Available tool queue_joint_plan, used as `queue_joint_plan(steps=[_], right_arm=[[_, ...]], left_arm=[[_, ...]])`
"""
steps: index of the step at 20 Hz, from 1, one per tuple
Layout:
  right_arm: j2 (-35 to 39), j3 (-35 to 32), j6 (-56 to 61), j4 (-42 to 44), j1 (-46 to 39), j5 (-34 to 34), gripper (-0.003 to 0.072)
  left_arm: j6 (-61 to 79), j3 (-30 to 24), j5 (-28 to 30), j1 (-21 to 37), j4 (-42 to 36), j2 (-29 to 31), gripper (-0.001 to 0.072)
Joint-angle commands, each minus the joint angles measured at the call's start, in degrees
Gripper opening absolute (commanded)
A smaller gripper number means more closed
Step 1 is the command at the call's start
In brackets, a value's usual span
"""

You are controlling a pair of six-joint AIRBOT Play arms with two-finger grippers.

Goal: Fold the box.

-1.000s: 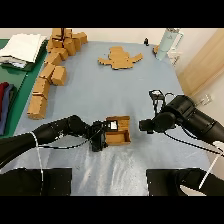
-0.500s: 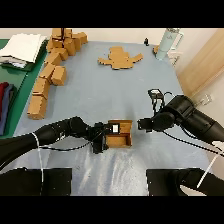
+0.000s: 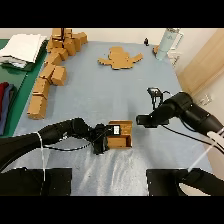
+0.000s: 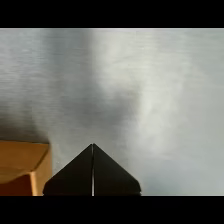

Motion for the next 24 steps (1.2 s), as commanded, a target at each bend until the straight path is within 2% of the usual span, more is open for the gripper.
queue_joint_plan(steps=[1,3,4,6,7,11,15,18,24], right_arm=[[-6.4,0.2,-35.1,34.9,-12.3,4.9,0.0004],[-11.6,1.3,-55.8,53.0,-17.3,-4.3,0.0004],[-13.9,2.3,-60.7,56.8,-18.3,-9.4,0.0004],[-16.8,4.0,-65.2,57.1,-18.1,-17.6,0.0004],[-17.1,4.0,-65.4,56.7,-17.6,-19.2,0.0004],[-17.0,3.7,-67.5,54.8,-12.9,-20.4,0.0006],[-13.0,2.2,-68.1,49.0,-5.6,-16.1,0.0006],[-6.4,-1.6,-65.8,41.7,-1.0,-7.9,0.0007],[3.7,-8.2,-65.5,33.9,5.3,6.9,0.0006]], left_arm=[[0.0,0.0,0.1,0.0,0.1,-0.1,0.0513],[0.0,0.0,0.1,0.0,0.1,-0.1,0.0513],[0.0,0.0,0.1,0.0,0.1,-0.1,0.0513],[0.0,0.0,0.1,0.0,0.2,-0.1,0.0513],[0.0,0.0,0.1,0.0,0.1,-0.1,0.0513],[0.0,0.0,0.1,0.0,0.1,-0.1,0.0513],[0.0,0.0,0.1,0.0,0.1,-0.1,0.0513],[0.0,0.0,0.1,0.0,0.1,-0.1,0.0513],[0.0,0.0,0.1,0.0,0.1,-0.1,0.0513]])
